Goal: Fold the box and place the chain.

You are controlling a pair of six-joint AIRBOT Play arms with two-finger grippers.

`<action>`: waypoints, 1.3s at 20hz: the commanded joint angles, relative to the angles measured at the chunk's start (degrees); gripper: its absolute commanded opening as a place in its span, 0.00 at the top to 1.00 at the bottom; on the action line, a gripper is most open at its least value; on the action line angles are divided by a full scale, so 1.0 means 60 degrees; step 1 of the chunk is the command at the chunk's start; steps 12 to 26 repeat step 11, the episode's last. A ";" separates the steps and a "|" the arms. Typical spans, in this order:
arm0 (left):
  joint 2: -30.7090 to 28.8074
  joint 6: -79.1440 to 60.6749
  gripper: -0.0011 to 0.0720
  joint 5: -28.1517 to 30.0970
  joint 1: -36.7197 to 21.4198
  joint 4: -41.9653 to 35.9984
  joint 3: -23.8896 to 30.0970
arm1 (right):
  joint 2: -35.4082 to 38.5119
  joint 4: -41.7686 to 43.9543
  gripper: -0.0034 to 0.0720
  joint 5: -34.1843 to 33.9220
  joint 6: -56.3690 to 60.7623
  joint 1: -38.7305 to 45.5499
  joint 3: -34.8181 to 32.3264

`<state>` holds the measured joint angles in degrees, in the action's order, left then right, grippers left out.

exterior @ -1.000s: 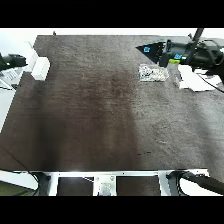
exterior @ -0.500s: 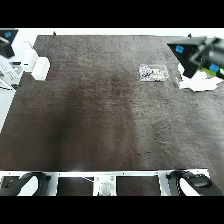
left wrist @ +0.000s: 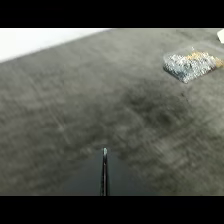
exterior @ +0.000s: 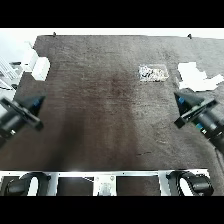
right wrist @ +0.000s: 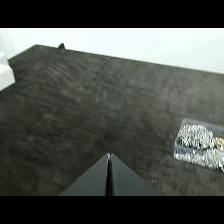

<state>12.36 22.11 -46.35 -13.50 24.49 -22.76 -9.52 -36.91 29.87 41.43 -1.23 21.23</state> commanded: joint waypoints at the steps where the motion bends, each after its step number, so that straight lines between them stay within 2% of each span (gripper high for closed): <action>1: -0.0805 0.0346 0.96 -0.0317 0.0025 -0.0058 0.1719 | 0.0994 -0.0036 0.94 -0.0554 -0.0007 0.0000 -0.1774; 5: -0.0805 0.0306 0.96 -0.0525 0.0025 -0.0091 0.1902 | 0.0987 -0.0036 0.94 -0.0554 -0.0007 0.0000 -0.2747; 8: -0.0805 0.0310 0.96 -0.0525 0.0025 -0.0109 0.1898 | 0.0987 -0.0036 0.94 -0.0554 -0.0007 0.0000 -0.3075; 26: -0.0805 0.0310 0.96 -0.0525 0.0025 -0.0109 0.1898 | 0.0987 -0.0033 0.94 -0.0554 -0.0007 0.0000 -0.3089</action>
